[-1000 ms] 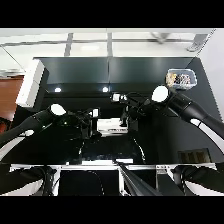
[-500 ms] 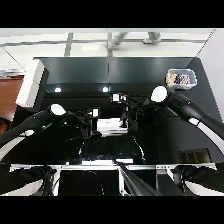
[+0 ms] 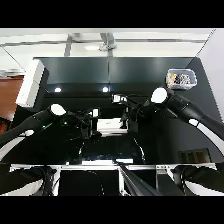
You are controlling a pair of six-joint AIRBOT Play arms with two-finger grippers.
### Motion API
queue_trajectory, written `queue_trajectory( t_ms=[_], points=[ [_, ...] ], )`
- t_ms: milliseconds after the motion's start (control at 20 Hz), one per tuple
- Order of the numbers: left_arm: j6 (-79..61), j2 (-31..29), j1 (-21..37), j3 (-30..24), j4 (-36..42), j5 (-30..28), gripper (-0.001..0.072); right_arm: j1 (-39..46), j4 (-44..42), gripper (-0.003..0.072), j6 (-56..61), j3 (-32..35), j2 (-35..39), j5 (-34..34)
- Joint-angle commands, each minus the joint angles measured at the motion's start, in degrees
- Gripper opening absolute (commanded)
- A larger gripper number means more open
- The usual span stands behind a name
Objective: Fold the box and place the chain.
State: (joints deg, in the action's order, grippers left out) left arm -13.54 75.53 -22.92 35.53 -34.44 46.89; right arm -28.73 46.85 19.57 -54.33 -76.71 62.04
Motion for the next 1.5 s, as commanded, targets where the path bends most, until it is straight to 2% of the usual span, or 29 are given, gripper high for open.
queue_trajectory(
  t_ms=[0,250,450,500,550,600,700,800,1100,1200,1450],
  points=[
    [0.1,0.0,0.0,0.0,0.0,0.0,0.0368,0.0,0.0,0.0326,0.1,0.5,0.2,0.5],
    [0.1,0.0,0.0,0.0,0.0,0.0,0.0368,0.7,0.2,0.0326,4.6,0.5,5.4,0.7],
    [0.1,0.0,0.0,0.0,0.0,0.0,0.0368,3.5,0.1,0.0309,19.0,0.5,9.5,2.2],
    [0.1,0.0,0.0,0.0,0.0,0.0,0.0368,4.1,0.1,0.0193,24.1,0.6,9.5,3.4],
    [0.1,0.0,0.0,0.0,0.0,0.0,0.0368,4.5,0.3,0.0028,26.8,1.1,9.5,3.6],
    [0.1,0.0,0.0,0.0,0.0,0.0,0.0368,4.5,0.3,0.0002,29.0,2.4,9.5,1.8],
    [0.1,0.0,0.0,0.0,0.0,0.0,0.0368,4.5,-1.8,0.0001,36.9,5.8,9.5,-5.2],
    [0.1,0.0,0.0,0.0,0.0,0.0,0.0368,5.2,-10.5,0.0001,40.0,8.4,9.1,-9.2],
    [0.1,0.0,0.0,0.0,0.0,0.0,0.0368,5.8,-35.3,0.0002,38.4,9.9,2.3,-5.6],
    [0.1,0.0,0.0,0.0,0.0,0.0,0.0368,5.7,-37.1,0.0002,38.4,9.9,0.3,-5.3],
    [0.1,0.0,0.0,0.0,0.0,0.0,0.0368,5.7,-30.9,0.0004,40.0,9.9,-3.9,-5.1]
  ],
)
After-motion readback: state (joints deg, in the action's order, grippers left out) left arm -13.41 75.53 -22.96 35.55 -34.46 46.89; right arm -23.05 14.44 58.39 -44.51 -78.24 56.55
